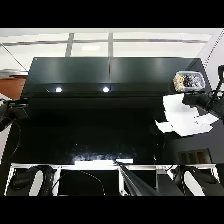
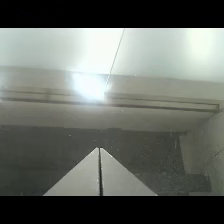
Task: Fold the box and place the chain.
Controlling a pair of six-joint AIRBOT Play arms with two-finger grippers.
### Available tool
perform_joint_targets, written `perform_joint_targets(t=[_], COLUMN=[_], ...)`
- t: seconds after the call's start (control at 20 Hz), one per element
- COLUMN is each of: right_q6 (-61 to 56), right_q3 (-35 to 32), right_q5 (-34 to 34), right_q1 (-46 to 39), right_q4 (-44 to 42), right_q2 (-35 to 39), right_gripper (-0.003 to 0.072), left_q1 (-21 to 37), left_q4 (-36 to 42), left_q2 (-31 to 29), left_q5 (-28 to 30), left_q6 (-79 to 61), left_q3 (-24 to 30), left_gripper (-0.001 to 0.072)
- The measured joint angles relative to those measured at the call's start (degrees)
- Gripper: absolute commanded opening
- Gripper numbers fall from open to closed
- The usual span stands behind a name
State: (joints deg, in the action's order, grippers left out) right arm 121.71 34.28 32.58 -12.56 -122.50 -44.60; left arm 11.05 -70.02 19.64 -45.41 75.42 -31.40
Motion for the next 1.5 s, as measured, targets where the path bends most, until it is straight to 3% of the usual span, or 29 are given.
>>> perform_joint_targets(t=[0.65, 1.0, 1.15, 1.2, 1.25, 1.3, 1.5], right_q6=[0.0, -0.02, -2.6, -4.39, -5.73, -6.64, -9.22], right_q3=[0.0, 0.0, 0.0, 0.0, 0.0, 0.0, 1.14], right_q5=[0.0, -0.5, 0.33, 2.12, 4.48, 7.45, 17.33], right_q1=[0.0, 0.0, 0.0, 0.0, 0.0, 0.0, -0.07], right_q4=[-0.02, -0.96, -2.58, -2.89, -3.08, -2.91, -0.85], right_q2=[0.0, -0.02, 0.0, 0.0, 0.0, 0.0, 0.04], right_gripper=[0.0023, 0.0023, 0.0024, 0.0078, 0.049, 0.072, 0.0715], left_q1=[0.0, 0.0, -0.04, -0.04, -0.04, -0.04, 0.0], left_q4=[0.0, 5.46, 12.28, 15.12, 17.33, 19.28, 22.64], left_q2=[0.02, 0.13, 0.07, 0.07, 0.09, 0.24, 1.64], left_q5=[0.37, 14.56, 15.85, 14.43, 12.81, 10.56, -1.51], left_q6=[0.0, 0.0, 0.02, 0.02, 0.0, 0.0, -1.42], left_q3=[0.02, 0.15, 0.15, 0.17, 0.31, 0.44, 0.46], left_gripper=[0.0027, 0.0026, 0.0028, 0.0081, 0.0458, 0.072, 0.0718])
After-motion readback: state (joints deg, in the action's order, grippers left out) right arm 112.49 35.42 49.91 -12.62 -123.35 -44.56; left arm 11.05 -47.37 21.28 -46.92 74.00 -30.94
